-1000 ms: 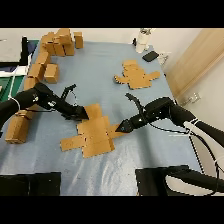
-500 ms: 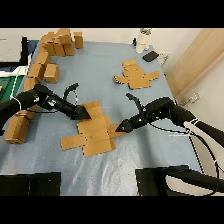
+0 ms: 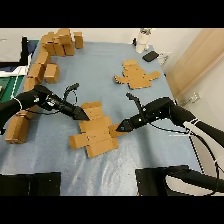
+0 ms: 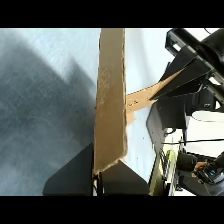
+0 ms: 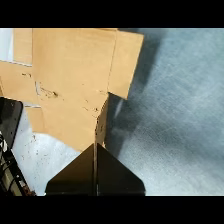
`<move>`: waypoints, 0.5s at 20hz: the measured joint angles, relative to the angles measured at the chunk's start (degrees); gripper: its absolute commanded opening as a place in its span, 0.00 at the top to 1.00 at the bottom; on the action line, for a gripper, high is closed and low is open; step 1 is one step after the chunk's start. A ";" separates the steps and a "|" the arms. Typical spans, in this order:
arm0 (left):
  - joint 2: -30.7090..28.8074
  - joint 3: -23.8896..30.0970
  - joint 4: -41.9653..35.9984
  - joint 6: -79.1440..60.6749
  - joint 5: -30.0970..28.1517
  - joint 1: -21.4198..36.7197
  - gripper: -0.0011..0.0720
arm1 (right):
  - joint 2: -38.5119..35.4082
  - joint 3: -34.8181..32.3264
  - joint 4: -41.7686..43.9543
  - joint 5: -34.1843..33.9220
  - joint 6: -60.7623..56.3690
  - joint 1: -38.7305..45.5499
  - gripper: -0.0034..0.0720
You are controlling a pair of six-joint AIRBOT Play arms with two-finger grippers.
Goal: Fold the box.
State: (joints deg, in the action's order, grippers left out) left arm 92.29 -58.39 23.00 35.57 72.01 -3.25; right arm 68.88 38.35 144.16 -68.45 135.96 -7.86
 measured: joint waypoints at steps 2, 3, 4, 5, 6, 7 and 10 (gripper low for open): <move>0.13 -0.02 -0.79 -0.90 0.02 0.00 0.89 | 0.00 0.00 0.04 0.02 0.00 0.00 0.95; 0.17 -0.02 -1.09 -1.27 0.02 0.00 0.72 | 0.00 0.00 0.02 0.02 0.00 0.00 0.95; 0.20 -0.02 -1.51 -1.66 0.02 0.00 0.57 | 0.00 0.00 0.17 0.02 0.00 0.00 0.95; 0.22 0.00 -1.90 -1.99 0.11 0.00 0.57 | -0.02 0.02 0.26 0.04 0.00 0.00 0.95; 0.24 0.00 -2.12 -2.38 0.11 0.00 0.57 | 0.00 0.00 0.22 0.07 0.00 0.00 0.95; 0.24 -0.02 -2.36 -2.58 0.04 0.00 0.57 | 0.00 0.00 0.22 0.04 0.00 0.00 0.95; 0.24 -0.02 -2.91 -3.04 -0.31 0.00 0.84 | 0.00 0.00 0.13 0.04 0.00 0.00 0.95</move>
